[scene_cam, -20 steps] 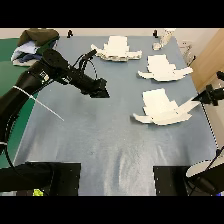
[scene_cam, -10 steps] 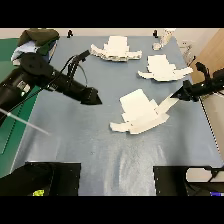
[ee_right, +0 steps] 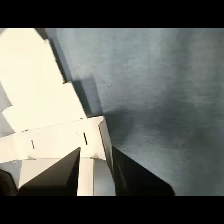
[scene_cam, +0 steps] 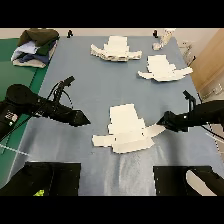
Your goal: Fold the box.
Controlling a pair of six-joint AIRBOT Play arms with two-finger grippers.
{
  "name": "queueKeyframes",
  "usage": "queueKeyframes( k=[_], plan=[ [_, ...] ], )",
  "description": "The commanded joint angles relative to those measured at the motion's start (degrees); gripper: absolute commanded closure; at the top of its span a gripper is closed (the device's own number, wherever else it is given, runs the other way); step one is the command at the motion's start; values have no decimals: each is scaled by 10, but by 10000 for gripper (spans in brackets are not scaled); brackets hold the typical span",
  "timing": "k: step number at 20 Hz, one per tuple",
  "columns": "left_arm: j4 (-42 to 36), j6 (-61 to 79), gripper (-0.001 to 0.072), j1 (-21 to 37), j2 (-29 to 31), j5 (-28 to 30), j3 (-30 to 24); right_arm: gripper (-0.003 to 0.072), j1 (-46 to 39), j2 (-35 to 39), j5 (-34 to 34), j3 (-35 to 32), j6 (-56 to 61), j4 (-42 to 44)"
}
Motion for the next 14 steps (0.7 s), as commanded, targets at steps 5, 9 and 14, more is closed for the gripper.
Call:
queueKeyframes(
  k=[5,9,14],
  plan=[
    [-9,6,693,9,7,12,-15,386,12,-127,-91,55,-73,-16],
    [-10,-1,198,9,7,14,-15,396,28,-224,-122,111,-145,32],
    [-19,-4,196,9,7,27,-15,551,53,-269,-125,137,-172,32]
  ],
)
